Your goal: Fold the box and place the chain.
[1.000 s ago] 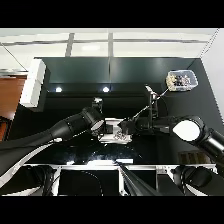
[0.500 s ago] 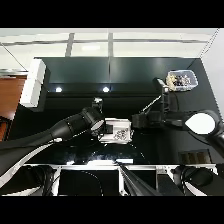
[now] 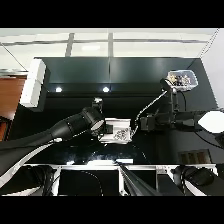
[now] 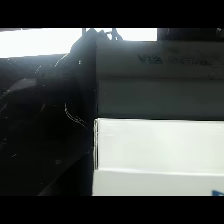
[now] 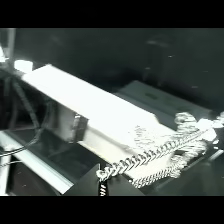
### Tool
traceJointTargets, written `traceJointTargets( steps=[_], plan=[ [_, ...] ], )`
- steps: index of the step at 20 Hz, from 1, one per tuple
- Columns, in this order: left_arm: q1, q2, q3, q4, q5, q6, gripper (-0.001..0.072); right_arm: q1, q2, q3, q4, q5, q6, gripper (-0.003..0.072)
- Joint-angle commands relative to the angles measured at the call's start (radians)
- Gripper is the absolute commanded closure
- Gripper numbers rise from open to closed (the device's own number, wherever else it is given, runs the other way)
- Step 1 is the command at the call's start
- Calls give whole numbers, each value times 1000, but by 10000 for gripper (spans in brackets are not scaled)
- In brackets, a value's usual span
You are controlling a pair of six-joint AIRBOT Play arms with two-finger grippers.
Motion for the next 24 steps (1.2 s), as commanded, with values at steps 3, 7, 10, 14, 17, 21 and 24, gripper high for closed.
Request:
traceJointTargets(
  steps=[3,7,10,14,17,21,24],
  plan=[
    [1,0,0,0,1,0,682,121,-85,-2,89,-161,-11,675],
    [1,0,0,0,1,0,682,158,-159,-2,95,-169,-19,675],
    [1,0,0,0,1,0,682,157,-164,-2,85,-171,-19,674],
    [1,0,0,0,2,0,682,154,-163,-2,75,-144,-19,403],
    [1,0,0,0,1,0,681,41,-134,7,10,-24,-21,262],
    [1,0,0,0,1,0,682,-209,-82,3,-316,-8,-8,263],
    [1,0,0,0,1,0,681,-296,-108,-43,-637,-166,151,1]
  ],
)
